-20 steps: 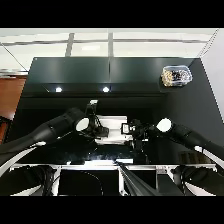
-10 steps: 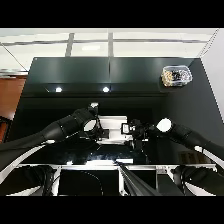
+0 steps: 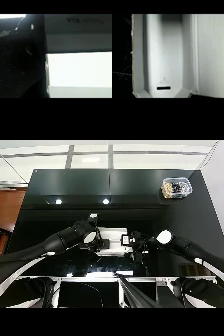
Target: Fold the box and place the chain.
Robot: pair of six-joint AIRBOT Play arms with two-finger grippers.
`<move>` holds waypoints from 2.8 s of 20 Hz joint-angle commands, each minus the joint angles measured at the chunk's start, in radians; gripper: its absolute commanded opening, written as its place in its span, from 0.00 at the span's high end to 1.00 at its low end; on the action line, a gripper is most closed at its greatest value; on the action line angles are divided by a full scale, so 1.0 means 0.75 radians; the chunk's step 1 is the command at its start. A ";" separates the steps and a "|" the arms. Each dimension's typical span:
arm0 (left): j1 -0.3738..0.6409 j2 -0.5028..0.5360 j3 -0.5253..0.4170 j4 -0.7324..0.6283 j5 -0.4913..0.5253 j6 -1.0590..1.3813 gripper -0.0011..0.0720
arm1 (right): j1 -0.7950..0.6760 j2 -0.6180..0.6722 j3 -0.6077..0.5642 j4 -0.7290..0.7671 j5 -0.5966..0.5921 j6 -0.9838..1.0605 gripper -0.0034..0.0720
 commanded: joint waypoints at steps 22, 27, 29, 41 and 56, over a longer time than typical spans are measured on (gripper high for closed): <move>-0.001 -0.054 0.061 0.010 -0.058 0.064 0.95 | 0.001 0.117 0.002 -0.233 0.125 0.234 0.09; -0.022 -0.054 0.061 0.041 -0.064 0.064 0.95 | 0.002 0.253 0.002 -0.438 0.197 0.351 0.09; -0.024 -0.054 0.061 0.041 -0.042 0.064 0.95 | 0.011 0.234 0.002 -0.402 0.195 0.350 0.13; -0.023 -0.055 0.061 0.038 -0.039 0.064 0.94 | 0.022 0.146 0.001 -0.051 0.114 0.366 0.65; -0.023 -0.055 0.061 0.037 -0.051 0.064 0.94 | 0.109 0.100 0.002 -0.060 -0.040 0.421 0.59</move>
